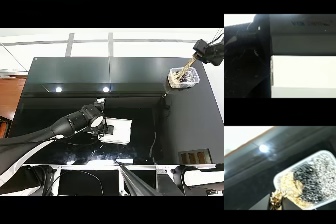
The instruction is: Fold the box and place the chain.
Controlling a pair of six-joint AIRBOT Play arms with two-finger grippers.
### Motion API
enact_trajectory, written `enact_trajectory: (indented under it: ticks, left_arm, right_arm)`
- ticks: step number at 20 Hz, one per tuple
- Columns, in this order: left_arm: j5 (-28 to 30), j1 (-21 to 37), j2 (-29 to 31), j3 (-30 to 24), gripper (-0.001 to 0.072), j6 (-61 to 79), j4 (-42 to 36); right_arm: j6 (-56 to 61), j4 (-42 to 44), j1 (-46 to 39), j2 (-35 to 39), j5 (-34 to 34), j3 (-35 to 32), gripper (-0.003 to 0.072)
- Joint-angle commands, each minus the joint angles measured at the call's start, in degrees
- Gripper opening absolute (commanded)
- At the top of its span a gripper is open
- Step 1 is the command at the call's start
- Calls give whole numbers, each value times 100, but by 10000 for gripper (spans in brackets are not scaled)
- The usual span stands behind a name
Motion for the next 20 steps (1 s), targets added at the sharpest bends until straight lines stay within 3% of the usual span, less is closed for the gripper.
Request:
enact_trajectory:
  ticks: [1,9,16,20]
  left_arm:
    - [0,4,-2,-2,33,2,0]
    - [0,4,-2,-2,33,2,-2]
    - [0,4,-2,-4,33,2,0]
    - [2,4,-2,-2,33,2,0]
  right_arm:
    - [-529,568,-55,345,0,2,38]
    - [-2070,1419,-52,2070,323,2,37]
    - [-2570,1705,-22,3318,1733,-17,37]
    - [-2570,1709,402,4002,2033,-610,37]
